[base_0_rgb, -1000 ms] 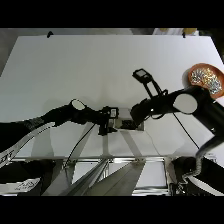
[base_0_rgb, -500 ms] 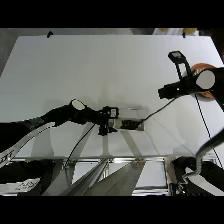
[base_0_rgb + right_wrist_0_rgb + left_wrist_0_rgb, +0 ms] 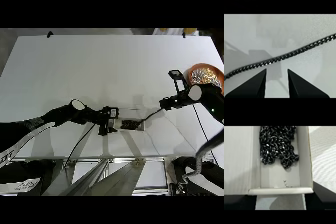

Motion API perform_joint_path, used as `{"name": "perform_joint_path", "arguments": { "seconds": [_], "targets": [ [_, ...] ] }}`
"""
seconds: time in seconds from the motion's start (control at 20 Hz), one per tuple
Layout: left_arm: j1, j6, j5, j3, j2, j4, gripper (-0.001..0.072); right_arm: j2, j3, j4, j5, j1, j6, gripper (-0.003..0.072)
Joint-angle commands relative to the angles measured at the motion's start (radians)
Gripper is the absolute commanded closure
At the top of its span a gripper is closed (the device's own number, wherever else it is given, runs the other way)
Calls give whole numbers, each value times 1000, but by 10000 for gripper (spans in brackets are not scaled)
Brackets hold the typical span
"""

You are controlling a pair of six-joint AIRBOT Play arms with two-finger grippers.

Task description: Fold the box and place the chain.

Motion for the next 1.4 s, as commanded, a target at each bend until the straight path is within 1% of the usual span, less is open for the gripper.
{"name": "perform_joint_path", "arguments": {
  "seconds": [0.0, 0.3, 0.55, 0.6, 0.65, 0.7, 0.85, 1.0, 1.15, 1.3, 1.35],
  "targets": [
    [0, 0, 0, 1, 0, 0, 500, -61, -12, -3, -16, -2, 38, 387],
    [0, 0, 0, 1, 0, 0, 500, -119, -12, -3, -57, -2, 53, 387],
    [0, 0, 0, 1, 0, 0, 500, -142, -12, -3, -64, -2, 53, 389],
    [0, 0, 0, 1, 0, 0, 500, -142, -12, -3, -65, -2, 53, 406],
    [0, 0, 0, 1, 0, 0, 500, -142, -12, -3, -66, -2, 52, 530],
    [0, 0, 0, 1, 0, 0, 500, -140, -12, -3, -61, -2, 51, 673],
    [0, 0, 0, 1, 0, 0, 500, -103, -11, -3, -53, -2, 51, 668],
    [0, 0, 0, 1, 0, 0, 500, -12, -11, -3, -34, -2, 44, 668],
    [0, 0, 0, 1, 0, 0, 500, 91, -11, -3, 29, -1, 40, 668],
    [0, 0, 0, 1, 0, 0, 500, 154, -11, -3, 29, -2, 26, 666],
    [0, 0, 0, 1, 0, 0, 500, 153, -12, -2, 24, -1, 26, 622]
  ]
}}
